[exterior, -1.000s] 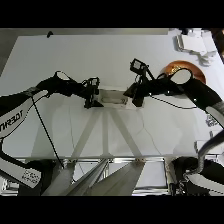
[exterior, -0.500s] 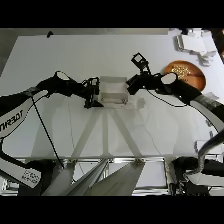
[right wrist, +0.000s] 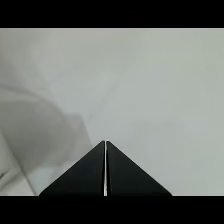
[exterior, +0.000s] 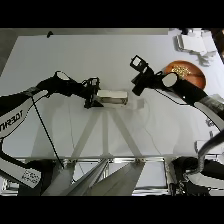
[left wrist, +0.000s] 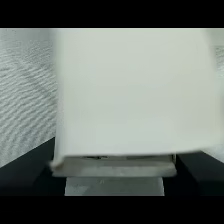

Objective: Fold the box and place the chain.

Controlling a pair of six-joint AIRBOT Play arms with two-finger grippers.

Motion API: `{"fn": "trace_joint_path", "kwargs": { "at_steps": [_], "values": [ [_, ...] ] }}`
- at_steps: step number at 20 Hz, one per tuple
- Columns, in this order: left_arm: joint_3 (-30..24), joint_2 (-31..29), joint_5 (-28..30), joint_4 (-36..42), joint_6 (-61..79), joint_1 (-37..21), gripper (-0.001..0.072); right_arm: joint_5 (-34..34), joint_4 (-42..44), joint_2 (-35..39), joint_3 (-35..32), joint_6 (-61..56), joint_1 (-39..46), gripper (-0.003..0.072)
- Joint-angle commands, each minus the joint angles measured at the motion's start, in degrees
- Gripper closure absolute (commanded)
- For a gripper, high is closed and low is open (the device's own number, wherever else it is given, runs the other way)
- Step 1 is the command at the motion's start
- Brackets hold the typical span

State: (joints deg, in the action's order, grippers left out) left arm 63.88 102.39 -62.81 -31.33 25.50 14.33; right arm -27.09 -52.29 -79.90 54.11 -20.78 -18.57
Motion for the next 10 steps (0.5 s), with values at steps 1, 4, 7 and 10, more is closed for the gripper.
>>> {"fn": "trace_joint_path", "kwargs": {
  "at_steps": [1, 4, 7, 10],
  "values": [
    [0.00, -0.04, 0.02, 0.00, -0.04, -0.02, 0.0497, -10.23, -20.24, 2.64, -0.15, -7.72, -0.04, 0.0675],
    [0.00, -0.04, 0.02, 0.00, -0.04, 0.00, 0.0497, -17.40, -20.44, 0.28, -0.22, -7.28, -0.44, 0.0657],
    [0.00, -0.04, 0.02, 0.00, -0.04, 0.00, 0.0497, -14.58, -18.78, -1.22, -0.22, -6.91, -3.39, 0.0409],
    [0.00, -0.04, 0.02, 0.00, -0.04, -0.02, 0.0497, -12.20, -12.02, -1.68, -0.22, 2.93, -6.43, 0.0410]
  ]
}}
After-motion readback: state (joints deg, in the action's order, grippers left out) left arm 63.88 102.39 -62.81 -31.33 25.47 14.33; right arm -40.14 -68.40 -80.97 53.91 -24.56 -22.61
